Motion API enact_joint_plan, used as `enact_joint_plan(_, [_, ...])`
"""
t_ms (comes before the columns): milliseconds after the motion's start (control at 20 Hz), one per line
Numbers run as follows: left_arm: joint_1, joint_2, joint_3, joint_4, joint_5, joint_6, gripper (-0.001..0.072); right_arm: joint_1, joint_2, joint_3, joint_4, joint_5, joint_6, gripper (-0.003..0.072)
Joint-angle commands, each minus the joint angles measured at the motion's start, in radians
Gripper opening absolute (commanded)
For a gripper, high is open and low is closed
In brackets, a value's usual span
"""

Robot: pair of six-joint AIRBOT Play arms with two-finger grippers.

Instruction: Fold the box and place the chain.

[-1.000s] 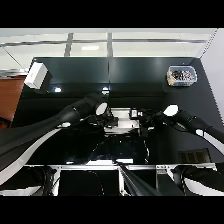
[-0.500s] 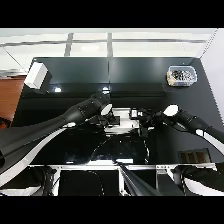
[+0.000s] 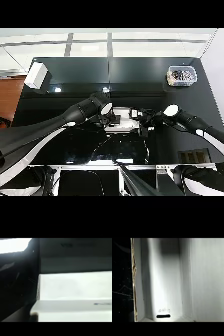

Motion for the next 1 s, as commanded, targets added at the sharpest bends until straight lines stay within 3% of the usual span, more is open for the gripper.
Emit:
enact_joint_plan(0, [0.005,-0.001,0.001,0.006,-0.004,-0.002,0.0362,0.000,-0.001,0.000,0.000,0.000,0.000,0.0137])
enact_joint_plan(600, [0.021,-0.032,0.001,-0.040,-0.008,0.000,0.0341,0.000,-0.001,0.000,0.000,0.000,0.000,0.0136])
enact_joint_plan(650, [0.021,-0.032,0.001,-0.043,-0.005,0.005,0.0228,0.000,-0.001,0.000,0.000,0.000,0.000,0.0137])
enact_joint_plan(800, [0.021,-0.032,0.001,-0.048,-0.004,0.016,0.0129,0.000,-0.001,0.000,0.000,0.000,0.000,0.0136])
enact_joint_plan(850, [0.021,-0.032,0.001,-0.047,-0.004,0.016,0.0023,0.000,-0.001,0.000,0.000,0.000,0.000,0.0136])
enact_joint_plan(950, [0.021,-0.032,0.001,-0.047,-0.004,0.016,0.0023,0.000,-0.001,0.000,0.000,0.000,0.000,0.0137])
